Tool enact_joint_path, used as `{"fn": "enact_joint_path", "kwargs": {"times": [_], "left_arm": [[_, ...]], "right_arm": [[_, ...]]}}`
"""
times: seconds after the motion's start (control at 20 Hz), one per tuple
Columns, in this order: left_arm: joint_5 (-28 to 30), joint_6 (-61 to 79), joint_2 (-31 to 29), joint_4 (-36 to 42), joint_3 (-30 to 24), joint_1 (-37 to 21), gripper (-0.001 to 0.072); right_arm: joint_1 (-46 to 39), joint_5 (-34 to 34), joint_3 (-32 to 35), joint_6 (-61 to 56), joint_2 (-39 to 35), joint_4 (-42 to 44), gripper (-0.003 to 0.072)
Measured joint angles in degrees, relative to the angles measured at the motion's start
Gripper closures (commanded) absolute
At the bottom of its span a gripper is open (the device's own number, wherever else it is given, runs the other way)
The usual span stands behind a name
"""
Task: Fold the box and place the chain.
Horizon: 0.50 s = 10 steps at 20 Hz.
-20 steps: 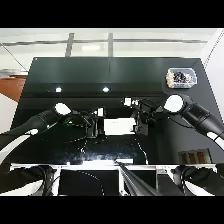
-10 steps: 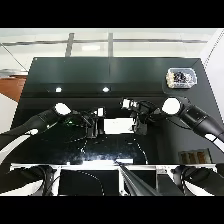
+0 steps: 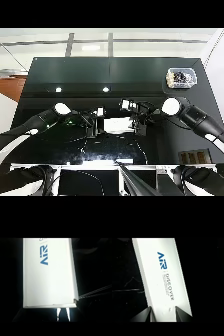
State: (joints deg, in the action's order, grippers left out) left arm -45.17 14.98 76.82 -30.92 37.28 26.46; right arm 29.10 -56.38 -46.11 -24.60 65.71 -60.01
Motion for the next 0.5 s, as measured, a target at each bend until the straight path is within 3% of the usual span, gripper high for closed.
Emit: {"fn": "enact_joint_path", "kwargs": {"times": [0.5], "left_arm": [[-0.04, 0.00, 0.00, 0.00, 0.00, 0.00, 0.0316]], "right_arm": [[0.00, -1.60, -1.70, -0.70, -0.04, -0.02, 0.0458]]}}
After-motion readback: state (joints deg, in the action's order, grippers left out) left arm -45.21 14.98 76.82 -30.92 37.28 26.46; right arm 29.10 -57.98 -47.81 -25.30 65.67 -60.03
